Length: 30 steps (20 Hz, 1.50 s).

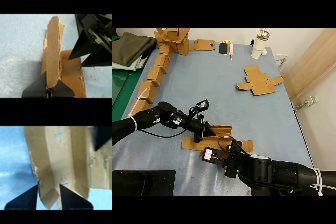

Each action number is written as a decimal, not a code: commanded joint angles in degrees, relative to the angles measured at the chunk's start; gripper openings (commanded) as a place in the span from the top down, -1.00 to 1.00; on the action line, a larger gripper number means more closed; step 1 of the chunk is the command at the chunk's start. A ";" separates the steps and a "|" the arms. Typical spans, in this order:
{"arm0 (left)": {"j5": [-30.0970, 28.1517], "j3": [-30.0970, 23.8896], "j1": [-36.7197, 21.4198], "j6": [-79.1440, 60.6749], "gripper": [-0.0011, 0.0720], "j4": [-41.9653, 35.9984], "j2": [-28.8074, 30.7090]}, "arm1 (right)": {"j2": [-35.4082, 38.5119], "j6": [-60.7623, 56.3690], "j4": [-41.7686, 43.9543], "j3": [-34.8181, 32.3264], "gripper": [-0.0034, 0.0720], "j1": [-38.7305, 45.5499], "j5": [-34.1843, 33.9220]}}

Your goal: Fold the box.

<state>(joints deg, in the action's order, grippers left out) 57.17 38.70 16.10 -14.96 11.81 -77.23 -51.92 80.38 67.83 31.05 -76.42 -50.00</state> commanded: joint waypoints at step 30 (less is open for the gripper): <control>0.00 0.04 0.00 0.00 0.94 0.00 -0.04 | 6.49 13.16 7.98 -4.87 -0.99 15.52 10.36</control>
<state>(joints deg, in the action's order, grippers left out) 57.17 38.70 16.10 -14.94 11.79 -77.23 -45.93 92.16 76.25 27.64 -61.30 -42.09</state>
